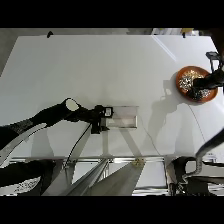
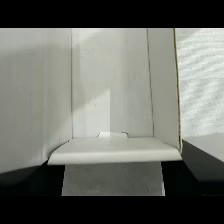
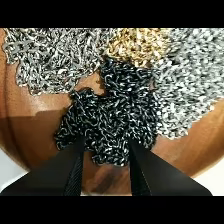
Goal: Fold the box and place the chain.
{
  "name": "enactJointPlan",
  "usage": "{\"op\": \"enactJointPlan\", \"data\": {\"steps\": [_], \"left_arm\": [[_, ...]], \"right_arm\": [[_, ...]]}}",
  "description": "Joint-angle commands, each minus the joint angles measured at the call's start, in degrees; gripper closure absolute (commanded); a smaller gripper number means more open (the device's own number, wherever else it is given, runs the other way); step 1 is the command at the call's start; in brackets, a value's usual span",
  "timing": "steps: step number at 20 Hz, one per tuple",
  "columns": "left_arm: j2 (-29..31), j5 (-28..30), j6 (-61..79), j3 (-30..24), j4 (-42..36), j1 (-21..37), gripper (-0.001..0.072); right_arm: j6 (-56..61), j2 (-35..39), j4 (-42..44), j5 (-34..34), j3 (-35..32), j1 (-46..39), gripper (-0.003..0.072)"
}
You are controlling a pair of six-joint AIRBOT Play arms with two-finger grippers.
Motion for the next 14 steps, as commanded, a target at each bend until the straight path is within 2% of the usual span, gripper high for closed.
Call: {"op": "enactJointPlan", "data": {"steps": [1,7,14], "left_arm": [[0.0,0.0,0.0,0.0,0.0,0.0,0.0573],[0.0,0.0,0.0,0.0,0.0,0.0,0.0573],[0.0,0.0,0.0,0.0,0.0,0.0,0.0573]], "right_arm": [[-0.4,-2.2,-0.1,-0.2,0.0,-0.1,0.0416],[-1.3,-4.5,0.0,-0.5,0.0,-0.1,0.0464],[-1.3,-4.5,-0.1,-2.9,0.0,-0.1,0.0465]]}}
